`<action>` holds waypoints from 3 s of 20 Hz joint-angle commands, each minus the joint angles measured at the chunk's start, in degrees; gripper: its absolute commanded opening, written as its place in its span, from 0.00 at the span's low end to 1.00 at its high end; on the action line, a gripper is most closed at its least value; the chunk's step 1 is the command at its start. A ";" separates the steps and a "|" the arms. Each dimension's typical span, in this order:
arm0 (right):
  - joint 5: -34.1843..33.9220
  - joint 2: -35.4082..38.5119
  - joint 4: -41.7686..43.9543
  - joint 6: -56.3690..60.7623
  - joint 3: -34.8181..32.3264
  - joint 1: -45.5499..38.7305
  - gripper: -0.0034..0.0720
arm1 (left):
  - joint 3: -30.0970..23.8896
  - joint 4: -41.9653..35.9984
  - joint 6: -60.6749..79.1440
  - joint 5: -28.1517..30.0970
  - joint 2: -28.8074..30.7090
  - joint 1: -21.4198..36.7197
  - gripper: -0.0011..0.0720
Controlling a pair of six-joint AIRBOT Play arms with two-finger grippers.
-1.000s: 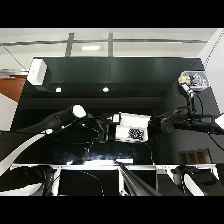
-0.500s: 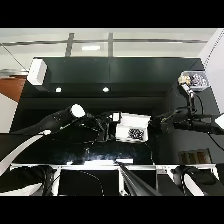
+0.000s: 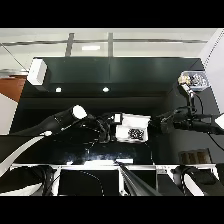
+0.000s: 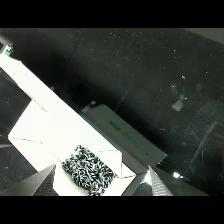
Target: Fold the box and place the chain.
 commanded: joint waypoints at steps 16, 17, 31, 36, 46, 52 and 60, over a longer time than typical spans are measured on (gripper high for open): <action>-6.21 -2.60 2.43 7.98 5.77 0.15 0.99 | 0.00 0.04 0.00 2.34 -0.42 -0.72 0.54; -6.21 -4.37 2.36 7.98 5.77 0.46 0.99 | 0.00 0.04 0.00 2.40 -0.42 -0.72 0.54; 2.91 -13.40 -5.29 -9.38 5.77 9.70 0.99 | 0.00 0.02 -0.13 2.43 -0.42 -0.72 0.54; 9.97 -10.32 -6.49 -10.08 7.23 9.86 0.99 | 0.00 0.02 -0.15 2.27 -0.42 -0.74 0.54; 0.00 -7.76 -10.21 -12.15 2.10 18.64 0.97 | 0.00 0.00 -0.15 2.38 -0.42 -0.72 0.54; -1.49 -7.76 -12.96 -13.70 2.10 22.93 0.61 | 0.00 0.00 -0.15 2.40 -0.42 -0.72 0.54; -2.29 -7.76 -12.94 -13.62 2.12 22.95 0.30 | 0.00 0.00 -0.15 2.40 -0.42 -0.72 0.54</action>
